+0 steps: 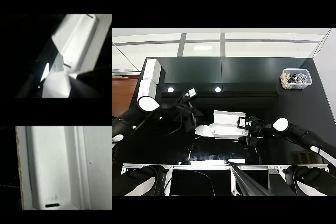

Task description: Fold the box and place the chain.

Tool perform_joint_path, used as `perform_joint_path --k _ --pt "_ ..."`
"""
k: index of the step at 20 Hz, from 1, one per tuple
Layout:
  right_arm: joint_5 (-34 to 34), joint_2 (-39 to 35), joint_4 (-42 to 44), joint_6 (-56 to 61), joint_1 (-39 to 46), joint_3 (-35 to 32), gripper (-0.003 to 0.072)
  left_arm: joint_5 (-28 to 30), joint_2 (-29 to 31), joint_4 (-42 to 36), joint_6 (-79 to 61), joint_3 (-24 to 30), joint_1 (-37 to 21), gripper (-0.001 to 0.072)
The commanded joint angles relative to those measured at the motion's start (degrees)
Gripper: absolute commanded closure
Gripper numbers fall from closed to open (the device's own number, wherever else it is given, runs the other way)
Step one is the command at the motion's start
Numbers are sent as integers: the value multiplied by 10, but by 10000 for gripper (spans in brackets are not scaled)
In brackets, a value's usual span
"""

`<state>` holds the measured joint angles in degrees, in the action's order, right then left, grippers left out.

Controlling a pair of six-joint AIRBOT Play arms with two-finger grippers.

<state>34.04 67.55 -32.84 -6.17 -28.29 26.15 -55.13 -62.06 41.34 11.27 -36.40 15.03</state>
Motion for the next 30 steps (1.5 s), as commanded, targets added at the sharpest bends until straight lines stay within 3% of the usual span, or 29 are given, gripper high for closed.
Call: perform_joint_path --k 1,4,7,8,11,13,16,28,30 --pt "0 0 0 0 0 0 262 -1 16 18 -157 36 -3 0" --pt "0 0 0 0 0 0 262 71 1 17 -210 46 49 4" --pt "0 0 0 0 0 0 262 119 -25 17 -210 46 102 55" --pt "0 0 0 0 0 0 262 128 -33 17 -210 46 114 138" --pt "0 0 0 0 0 0 262 129 -45 13 -209 46 132 273" --pt "0 0 0 0 0 0 262 126 -45 -26 -209 47 133 447" --pt "0 0 0 0 0 0 262 125 -45 -89 -209 49 133 454" --pt "0 0 0 0 0 0 262 121 -90 -177 -210 49 148 496" --pt "0 0 0 0 0 0 262 122 -89 -176 -216 49 148 558"
